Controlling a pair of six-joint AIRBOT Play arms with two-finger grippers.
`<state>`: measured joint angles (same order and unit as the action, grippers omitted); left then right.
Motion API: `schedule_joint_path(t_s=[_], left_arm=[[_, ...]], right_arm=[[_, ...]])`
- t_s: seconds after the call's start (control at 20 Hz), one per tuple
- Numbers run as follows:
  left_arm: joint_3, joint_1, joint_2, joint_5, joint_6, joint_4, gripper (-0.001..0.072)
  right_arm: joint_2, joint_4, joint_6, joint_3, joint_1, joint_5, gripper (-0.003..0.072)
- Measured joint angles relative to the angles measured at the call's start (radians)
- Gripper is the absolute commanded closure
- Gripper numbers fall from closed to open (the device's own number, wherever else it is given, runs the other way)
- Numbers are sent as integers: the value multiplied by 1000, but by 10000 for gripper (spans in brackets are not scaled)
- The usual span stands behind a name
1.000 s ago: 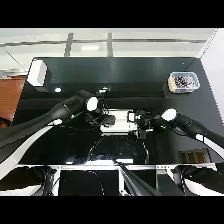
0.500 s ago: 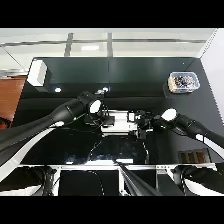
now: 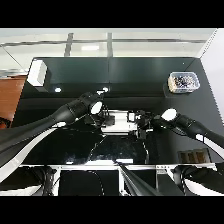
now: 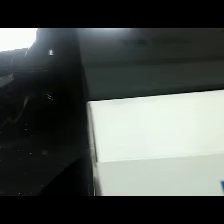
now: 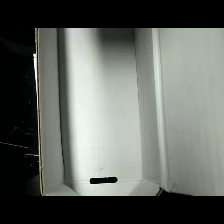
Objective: Fold the box and place the chain.
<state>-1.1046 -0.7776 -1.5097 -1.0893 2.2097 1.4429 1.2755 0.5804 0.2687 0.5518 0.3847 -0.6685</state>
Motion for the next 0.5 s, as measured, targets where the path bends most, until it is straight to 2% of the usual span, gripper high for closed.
schedule_joint_path(t_s=[0.25,0.3,0.35,0.5], left_arm=[[0,-5,-2,5,15,1,670],[0,-5,-2,6,15,1,528],[0,-6,-2,17,14,-1,440],[0,-7,-2,7,15,-5,439]], right_arm=[[0,0,0,0,0,0,563],[0,0,0,0,0,0,563],[0,0,1,0,0,0,563],[0,1,2,0,0,0,563]])
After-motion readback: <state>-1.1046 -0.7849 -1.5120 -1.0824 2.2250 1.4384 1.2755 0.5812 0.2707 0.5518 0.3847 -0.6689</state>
